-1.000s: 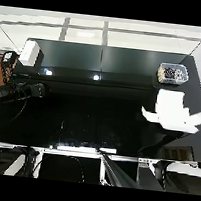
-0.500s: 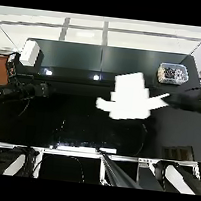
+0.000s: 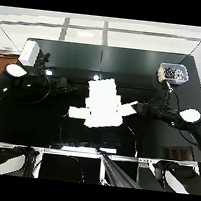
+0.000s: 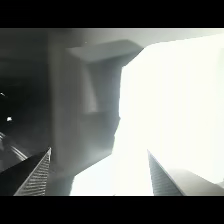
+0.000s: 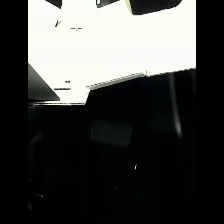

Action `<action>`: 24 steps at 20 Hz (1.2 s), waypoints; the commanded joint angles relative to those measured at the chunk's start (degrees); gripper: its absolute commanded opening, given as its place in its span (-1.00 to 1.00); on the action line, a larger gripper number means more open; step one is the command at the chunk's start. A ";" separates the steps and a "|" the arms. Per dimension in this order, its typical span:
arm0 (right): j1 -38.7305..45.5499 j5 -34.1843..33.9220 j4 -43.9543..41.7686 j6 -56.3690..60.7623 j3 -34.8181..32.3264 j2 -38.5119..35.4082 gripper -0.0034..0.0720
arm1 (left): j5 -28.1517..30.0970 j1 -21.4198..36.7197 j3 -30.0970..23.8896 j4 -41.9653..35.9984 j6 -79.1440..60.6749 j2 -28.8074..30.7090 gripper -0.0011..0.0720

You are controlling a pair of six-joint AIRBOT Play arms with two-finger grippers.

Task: Fold the box and place the chain.

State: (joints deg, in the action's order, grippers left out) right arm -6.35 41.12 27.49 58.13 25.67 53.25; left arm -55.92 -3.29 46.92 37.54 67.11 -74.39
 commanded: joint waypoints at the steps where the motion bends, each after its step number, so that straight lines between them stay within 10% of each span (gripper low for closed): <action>1: -1.99 -1.40 -0.44 0.20 -0.52 -0.17 -0.87 | -11.32 -1.05 4.90 -10.88 -5.97 -11.80 0.97; 16: -1.99 -1.20 0.24 0.13 -0.52 -0.17 -0.87 | -27.39 -8.17 20.81 -11.30 -7.30 -31.01 0.96; 24: -1.97 -1.22 1.09 0.15 -0.52 -0.17 -0.87 | -23.06 -8.17 26.32 -2.12 -3.78 -32.04 0.97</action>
State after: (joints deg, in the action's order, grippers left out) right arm -8.29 39.92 28.29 58.26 25.15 53.12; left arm -80.14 -11.44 71.59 31.51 61.58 -106.13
